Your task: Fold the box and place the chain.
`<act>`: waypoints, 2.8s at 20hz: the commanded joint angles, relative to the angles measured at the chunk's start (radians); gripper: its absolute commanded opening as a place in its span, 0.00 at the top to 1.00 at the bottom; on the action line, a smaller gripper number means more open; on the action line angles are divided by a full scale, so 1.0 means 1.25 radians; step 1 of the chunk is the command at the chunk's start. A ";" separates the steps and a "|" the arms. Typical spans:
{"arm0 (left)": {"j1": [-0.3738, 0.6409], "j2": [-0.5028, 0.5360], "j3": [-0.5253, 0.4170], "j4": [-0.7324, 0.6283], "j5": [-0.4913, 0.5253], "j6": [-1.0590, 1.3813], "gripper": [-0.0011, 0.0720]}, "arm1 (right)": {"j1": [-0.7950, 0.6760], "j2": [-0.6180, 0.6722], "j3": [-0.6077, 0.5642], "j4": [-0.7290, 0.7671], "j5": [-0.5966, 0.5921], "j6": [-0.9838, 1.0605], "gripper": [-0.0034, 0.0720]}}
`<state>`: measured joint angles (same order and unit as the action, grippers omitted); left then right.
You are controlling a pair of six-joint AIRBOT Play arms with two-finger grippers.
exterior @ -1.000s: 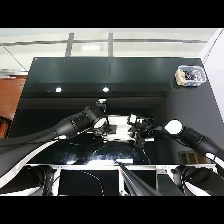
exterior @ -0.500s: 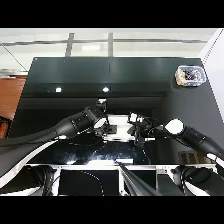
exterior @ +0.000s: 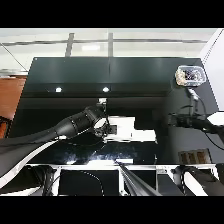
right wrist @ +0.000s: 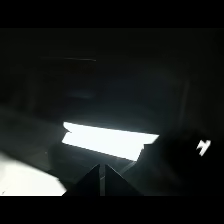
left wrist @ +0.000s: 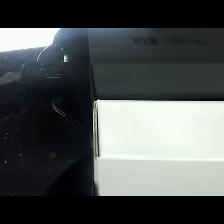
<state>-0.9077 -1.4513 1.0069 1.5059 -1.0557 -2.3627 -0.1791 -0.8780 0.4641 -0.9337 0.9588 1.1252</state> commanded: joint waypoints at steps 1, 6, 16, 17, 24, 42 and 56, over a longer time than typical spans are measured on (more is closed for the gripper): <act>0.001 0.000 0.000 0.000 0.000 -0.001 0.95 | -0.189 -0.096 -0.028 0.022 0.172 0.128 0.90; 0.001 0.000 0.000 0.001 0.000 -0.001 0.95 | -0.010 -0.241 -0.031 0.052 0.229 0.104 0.90; 0.001 0.000 0.000 0.001 0.000 -0.001 0.95 | 0.172 -0.267 0.050 0.272 0.262 -0.093 0.01; 0.001 0.000 0.000 0.001 0.000 -0.001 0.95 | 0.172 -0.267 0.064 0.273 0.286 -0.099 0.01; 0.001 0.000 0.000 0.001 0.000 0.000 0.95 | 0.305 -0.267 0.079 0.276 0.169 -0.013 0.19; 0.001 0.000 0.000 0.001 0.000 0.000 0.95 | 0.751 -0.270 0.285 -0.436 0.029 0.874 0.51; 0.001 0.000 0.000 0.001 0.000 0.000 0.95 | 0.782 -0.333 0.287 -0.448 0.045 0.940 0.65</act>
<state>-0.9073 -1.4513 1.0069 1.5063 -1.0557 -2.3634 0.7971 -1.2861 0.8219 -1.4914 1.0237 2.2925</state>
